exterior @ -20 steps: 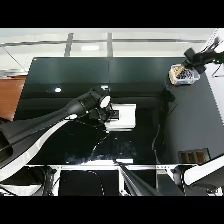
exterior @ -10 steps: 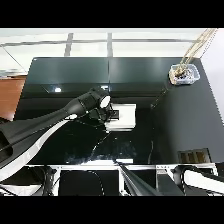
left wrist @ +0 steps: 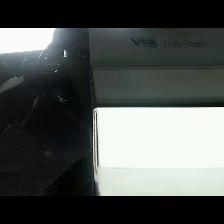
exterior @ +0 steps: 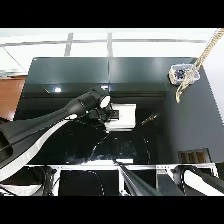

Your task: Fold the box and place the chain.

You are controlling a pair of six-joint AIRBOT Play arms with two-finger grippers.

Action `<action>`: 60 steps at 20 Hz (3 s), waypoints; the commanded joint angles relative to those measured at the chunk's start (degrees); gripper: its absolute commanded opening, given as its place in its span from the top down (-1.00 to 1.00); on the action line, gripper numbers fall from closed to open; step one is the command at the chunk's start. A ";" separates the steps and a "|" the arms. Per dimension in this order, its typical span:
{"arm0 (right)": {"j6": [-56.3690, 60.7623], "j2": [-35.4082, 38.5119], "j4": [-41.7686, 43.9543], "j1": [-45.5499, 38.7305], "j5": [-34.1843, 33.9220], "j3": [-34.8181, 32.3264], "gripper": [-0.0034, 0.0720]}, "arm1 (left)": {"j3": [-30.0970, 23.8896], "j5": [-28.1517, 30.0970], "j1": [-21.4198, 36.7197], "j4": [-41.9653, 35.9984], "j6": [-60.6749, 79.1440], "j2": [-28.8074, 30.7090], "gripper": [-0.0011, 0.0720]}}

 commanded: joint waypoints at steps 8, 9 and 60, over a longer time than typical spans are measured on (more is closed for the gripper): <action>-4.11 1.66 11.28 6.36 23.28 0.94 0.87 | 0.02 -0.04 0.00 0.00 0.00 0.04 0.90; -4.63 2.01 11.26 8.33 23.43 -0.02 0.87 | 0.02 -0.09 0.00 0.00 0.00 0.04 0.90; -7.15 5.11 12.22 29.62 11.91 -54.80 0.87 | 0.02 -0.22 0.00 0.00 0.00 0.04 0.90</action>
